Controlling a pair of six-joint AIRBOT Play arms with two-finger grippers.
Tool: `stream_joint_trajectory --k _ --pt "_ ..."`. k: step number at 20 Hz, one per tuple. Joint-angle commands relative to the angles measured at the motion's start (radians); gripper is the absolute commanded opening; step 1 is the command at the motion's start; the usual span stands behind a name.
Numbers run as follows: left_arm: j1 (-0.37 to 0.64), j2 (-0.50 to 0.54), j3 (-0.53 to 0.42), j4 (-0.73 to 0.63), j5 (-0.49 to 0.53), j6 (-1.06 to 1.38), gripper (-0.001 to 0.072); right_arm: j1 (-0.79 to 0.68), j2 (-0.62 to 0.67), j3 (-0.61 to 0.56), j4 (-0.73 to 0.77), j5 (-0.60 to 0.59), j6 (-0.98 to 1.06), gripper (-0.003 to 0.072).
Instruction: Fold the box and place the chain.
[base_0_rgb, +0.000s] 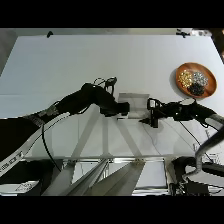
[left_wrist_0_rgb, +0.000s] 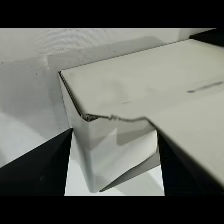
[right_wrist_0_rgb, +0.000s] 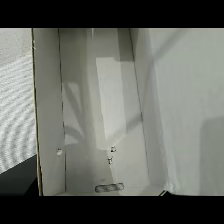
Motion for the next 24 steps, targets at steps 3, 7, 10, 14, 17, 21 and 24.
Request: stream_joint_trajectory --k 3,7,10,14,17,21,24 --pt "-0.019 -0.063 0.075 0.114 0.136 -0.129 0.049 0.0 0.0 0.0 0.0 0.001 0.0 0.0335" --pt "-0.019 -0.081 0.113 0.188 0.18 -0.182 0.0489 0.0 0.0 0.0 0.0 0.0 0.0 0.0335" --pt "-0.02 -0.101 0.113 0.19 0.184 -0.209 0.0484 0.0 0.0 0.0 0.0 0.0 0.0 0.0335" --pt "-0.024 -0.116 0.113 0.19 0.183 -0.224 0.0412 0.0 0.0 0.0 0.0 0.0 0.0 0.0335" --pt "-0.024 -0.126 0.113 0.191 0.183 -0.224 0.0389 0.0 0.0 0.0 0.0 0.0 0.0 0.0335" --pt "-0.024 -0.129 0.119 0.204 0.168 -0.218 0.0344 0.0 0.0 0.0 0.0 0.0 0.0 0.0335" --pt "-0.024 -0.131 0.157 0.22 0.197 -0.188 0.0344 0.0 0.0 0.0 0.0 0.0 0.0 0.0335"
